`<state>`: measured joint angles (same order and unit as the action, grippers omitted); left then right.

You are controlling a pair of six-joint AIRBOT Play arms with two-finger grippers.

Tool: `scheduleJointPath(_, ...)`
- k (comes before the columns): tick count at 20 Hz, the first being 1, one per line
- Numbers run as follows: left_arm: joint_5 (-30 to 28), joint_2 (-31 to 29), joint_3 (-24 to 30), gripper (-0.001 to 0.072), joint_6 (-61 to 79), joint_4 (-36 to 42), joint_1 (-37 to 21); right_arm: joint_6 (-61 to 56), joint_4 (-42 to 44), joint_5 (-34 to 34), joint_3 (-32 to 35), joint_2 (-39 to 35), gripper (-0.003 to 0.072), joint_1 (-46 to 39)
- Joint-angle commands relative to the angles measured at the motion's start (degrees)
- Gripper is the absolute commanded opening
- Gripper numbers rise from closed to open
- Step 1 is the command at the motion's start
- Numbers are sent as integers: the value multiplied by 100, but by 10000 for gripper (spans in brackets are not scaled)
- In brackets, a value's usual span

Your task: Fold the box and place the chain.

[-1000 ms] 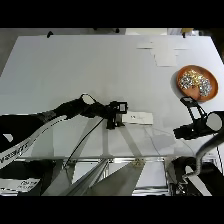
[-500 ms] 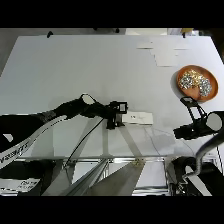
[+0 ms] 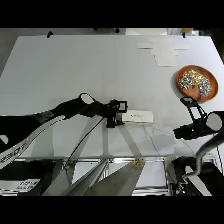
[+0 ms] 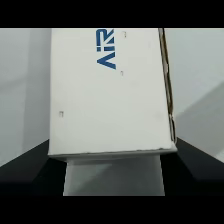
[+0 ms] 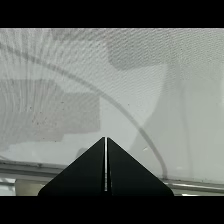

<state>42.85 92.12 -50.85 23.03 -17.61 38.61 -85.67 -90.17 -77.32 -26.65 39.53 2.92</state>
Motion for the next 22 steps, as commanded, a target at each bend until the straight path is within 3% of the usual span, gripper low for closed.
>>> scheduleJointPath(1, -116, -542, -4, 3, -662, -160, -131, 0, 0, -2, 4, -4, 23, -2)
scheduleJointPath(7, -354, -1965, -4, 7, -3862, -1443, -1292, 0, 2, -2, 4, -4, 23, -2)
scheduleJointPath(12, 125, -2839, -4, 10, -7608, -4618, -2863, 0, 2, -2, 4, -4, 23, -2)
scheduleJointPath(16, 979, -2918, 7, 17, -9527, -6817, -4260, 0, 0, -2, 4, -4, 23, -2)
scheduleJointPath(18, 1154, -2892, 7, 38, -9823, -7023, -5066, 0, 2, -2, 4, -4, 23, -2)
scheduleJointPath(22, 1246, -2824, 26, 38, -9805, -6682, -6255, 0, 2, 0, 4, -4, 23, -2)
